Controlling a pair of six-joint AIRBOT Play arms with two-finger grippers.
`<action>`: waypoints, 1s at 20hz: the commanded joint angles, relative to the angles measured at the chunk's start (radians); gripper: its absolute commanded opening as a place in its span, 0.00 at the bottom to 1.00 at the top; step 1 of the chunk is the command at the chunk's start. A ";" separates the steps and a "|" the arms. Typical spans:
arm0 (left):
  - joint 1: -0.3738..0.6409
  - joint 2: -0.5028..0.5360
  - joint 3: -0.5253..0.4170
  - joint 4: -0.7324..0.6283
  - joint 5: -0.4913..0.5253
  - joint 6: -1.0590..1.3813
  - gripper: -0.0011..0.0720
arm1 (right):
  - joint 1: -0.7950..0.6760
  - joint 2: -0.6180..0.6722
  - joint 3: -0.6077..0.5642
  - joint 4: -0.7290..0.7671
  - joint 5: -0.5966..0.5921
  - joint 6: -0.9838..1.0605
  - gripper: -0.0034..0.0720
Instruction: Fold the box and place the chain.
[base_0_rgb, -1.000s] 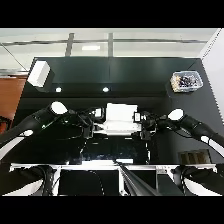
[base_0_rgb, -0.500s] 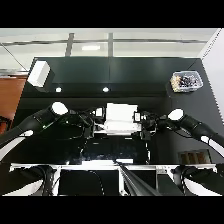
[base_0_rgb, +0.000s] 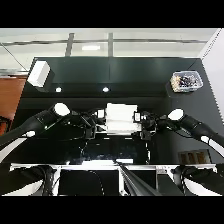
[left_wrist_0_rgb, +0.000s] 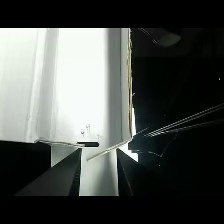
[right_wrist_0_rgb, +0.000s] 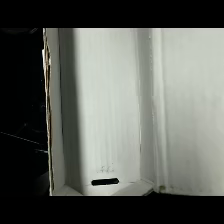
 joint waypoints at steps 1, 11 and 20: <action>-0.013 -0.017 0.001 -0.012 0.018 0.001 0.39 | 0.001 -0.001 0.000 0.000 0.000 0.000 0.60; -0.013 -0.021 0.001 -0.011 0.063 0.002 0.39 | 0.001 -0.001 0.000 0.000 0.000 0.000 0.60; -0.035 -0.037 0.003 -0.138 0.080 0.009 0.39 | 0.001 -0.001 0.000 0.000 0.000 0.000 0.60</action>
